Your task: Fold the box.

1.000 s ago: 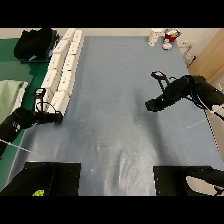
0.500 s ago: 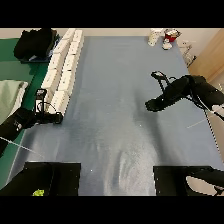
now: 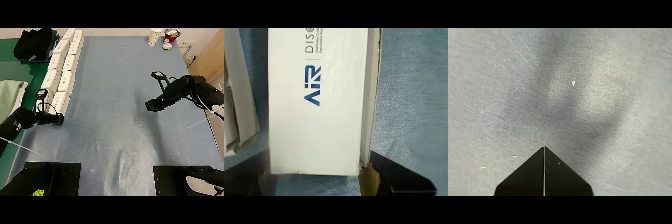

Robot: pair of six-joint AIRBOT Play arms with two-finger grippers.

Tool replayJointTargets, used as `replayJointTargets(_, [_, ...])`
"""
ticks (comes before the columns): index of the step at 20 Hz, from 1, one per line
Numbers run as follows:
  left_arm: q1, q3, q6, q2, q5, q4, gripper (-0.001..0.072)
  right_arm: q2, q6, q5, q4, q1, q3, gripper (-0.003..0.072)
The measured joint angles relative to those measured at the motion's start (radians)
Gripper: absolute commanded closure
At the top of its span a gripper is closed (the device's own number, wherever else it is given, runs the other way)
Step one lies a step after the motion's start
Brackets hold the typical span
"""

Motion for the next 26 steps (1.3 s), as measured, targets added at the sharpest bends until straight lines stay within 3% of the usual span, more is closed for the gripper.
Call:
replayJointTargets(5, [0.001, 0.055, -0.032, 0.051, -0.152, 0.084, 0.0010, 0.000, 0.000, 0.000, 0.000, 0.000, 0.000, 0.0680])
replayJointTargets(10, [0.001, 0.144, -0.144, 0.114, -0.436, 0.264, 0.0024, 0.000, 0.000, 0.000, 0.000, 0.000, 0.000, 0.0679])
replayJointTargets(11, [0.001, 0.163, -0.161, 0.124, -0.505, 0.291, 0.0246, 0.000, 0.000, 0.000, 0.000, 0.000, 0.000, 0.0680])
replayJointTargets(12, [0.001, 0.180, -0.178, 0.130, -0.569, 0.308, 0.0558, 0.000, 0.000, 0.000, 0.000, 0.000, 0.000, 0.0679])
replayJointTargets(13, [0.001, 0.198, -0.202, 0.137, -0.636, 0.319, 0.0697, 0.000, 0.000, 0.000, 0.000, 0.000, 0.000, 0.0679])
replayJointTargets(15, [0.001, 0.229, -0.249, 0.145, -0.741, 0.317, 0.0698, 0.000, 0.000, 0.000, 0.000, 0.000, 0.000, 0.0679])
replayJointTargets(18, [-0.009, 0.257, -0.290, 0.150, -0.811, 0.200, 0.0699, 0.000, 0.000, 0.000, 0.000, 0.000, 0.000, 0.0680])
replayJointTargets(22, [-0.118, 0.308, -0.317, 0.105, -0.789, 0.053, 0.0699, 0.000, 0.000, 0.000, 0.000, 0.000, 0.000, 0.0680])
replayJointTargets(26, [-0.273, 0.415, -0.339, -0.032, -0.718, -0.012, 0.0698, 0.000, 0.000, 0.000, 0.000, 0.000, 0.000, 0.0680])
